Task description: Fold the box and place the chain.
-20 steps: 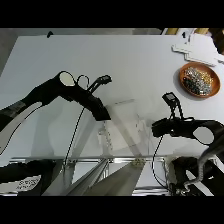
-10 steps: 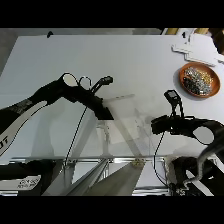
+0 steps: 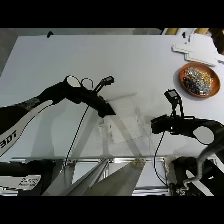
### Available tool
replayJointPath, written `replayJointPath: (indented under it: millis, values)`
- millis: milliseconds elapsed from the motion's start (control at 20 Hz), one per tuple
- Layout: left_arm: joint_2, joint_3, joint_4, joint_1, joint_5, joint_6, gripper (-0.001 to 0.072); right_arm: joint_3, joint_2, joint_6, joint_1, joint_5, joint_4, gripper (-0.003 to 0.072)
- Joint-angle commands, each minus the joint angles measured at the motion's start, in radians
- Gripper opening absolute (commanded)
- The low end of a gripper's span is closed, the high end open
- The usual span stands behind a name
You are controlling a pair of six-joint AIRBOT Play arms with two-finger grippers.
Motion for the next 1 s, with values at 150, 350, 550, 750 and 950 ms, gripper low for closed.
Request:
replayJointPath:
  millis: [150, 350, 550, 750, 950]
  values:
    - [0.029, 0.0, 0.018, -0.031, 0.089, 0.278, 0.0, 0.095, 0.02, -0.017, 0.001, 0.08, -0.029, 0.0359]
    - [0.033, 0.003, 0.132, -0.117, 0.192, 0.309, 0.0001, 0.199, 0.035, -0.035, 0.001, 0.161, -0.129, 0.0405]
    - [0.029, 0.003, 0.145, -0.169, 0.272, 0.377, 0.0, 0.208, 0.039, -0.035, 0.001, 0.16, -0.136, 0.0404]
    - [0.029, 0.003, 0.145, -0.175, 0.304, 0.383, 0.0, 0.208, 0.039, -0.035, 0.001, 0.159, -0.144, 0.0404]
    - [0.029, 0.003, 0.145, -0.175, 0.308, 0.383, 0.0, 0.208, 0.039, -0.038, 0.001, 0.159, -0.159, 0.0404]
